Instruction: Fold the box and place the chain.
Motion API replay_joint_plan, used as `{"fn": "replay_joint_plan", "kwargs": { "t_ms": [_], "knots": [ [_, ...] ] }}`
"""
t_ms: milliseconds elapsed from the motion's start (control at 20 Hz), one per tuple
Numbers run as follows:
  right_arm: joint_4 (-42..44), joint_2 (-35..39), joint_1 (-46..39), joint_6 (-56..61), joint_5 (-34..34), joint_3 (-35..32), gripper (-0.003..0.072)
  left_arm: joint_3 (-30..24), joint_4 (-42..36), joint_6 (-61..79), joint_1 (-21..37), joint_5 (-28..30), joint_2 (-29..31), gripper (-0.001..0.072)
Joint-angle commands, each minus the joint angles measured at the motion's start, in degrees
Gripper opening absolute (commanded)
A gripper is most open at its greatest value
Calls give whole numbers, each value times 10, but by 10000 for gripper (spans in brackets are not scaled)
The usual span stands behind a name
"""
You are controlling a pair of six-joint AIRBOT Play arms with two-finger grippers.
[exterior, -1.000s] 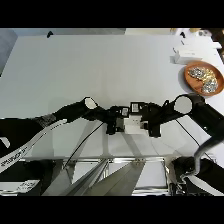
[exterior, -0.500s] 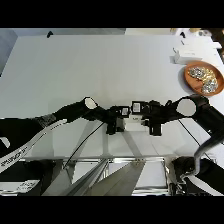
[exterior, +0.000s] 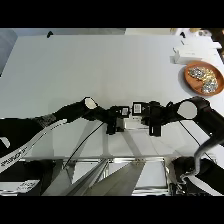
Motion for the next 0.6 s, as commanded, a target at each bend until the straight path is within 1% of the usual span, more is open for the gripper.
{"fn": "replay_joint_plan", "kwargs": {
  "t_ms": [0, 550],
  "knots": [
    [1, 0, 0, 1, -8, -5, 78, 0, 0, -1, 0, 0, 0, 272],
    [13, 17, 0, 13, -24, -5, 78, 0, 0, -1, 0, 0, 0, 272]
  ]
}}
